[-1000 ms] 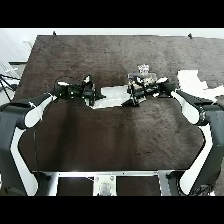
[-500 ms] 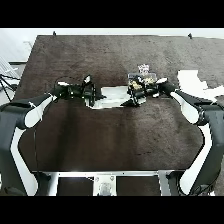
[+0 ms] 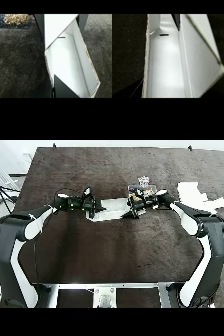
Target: Fold the box and place the chain.
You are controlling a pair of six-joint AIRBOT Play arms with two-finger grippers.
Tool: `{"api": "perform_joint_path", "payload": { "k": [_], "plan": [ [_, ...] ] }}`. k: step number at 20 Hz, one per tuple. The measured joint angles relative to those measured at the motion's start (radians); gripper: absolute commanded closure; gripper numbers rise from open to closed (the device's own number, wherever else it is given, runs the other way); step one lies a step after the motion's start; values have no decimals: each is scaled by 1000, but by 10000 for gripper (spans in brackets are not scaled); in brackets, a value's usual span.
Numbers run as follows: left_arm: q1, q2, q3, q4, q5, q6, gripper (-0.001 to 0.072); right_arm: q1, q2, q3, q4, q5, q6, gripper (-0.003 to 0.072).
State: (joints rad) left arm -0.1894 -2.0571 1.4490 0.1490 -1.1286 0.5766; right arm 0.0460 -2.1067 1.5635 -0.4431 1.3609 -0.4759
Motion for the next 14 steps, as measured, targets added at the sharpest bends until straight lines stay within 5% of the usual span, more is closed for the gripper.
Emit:
{"api": "perform_joint_path", "payload": {
  "k": [14],
  "plan": [
    [0,0,0,0,-8,0,688,-6,-49,60,3,54,40,115]
  ]
}}
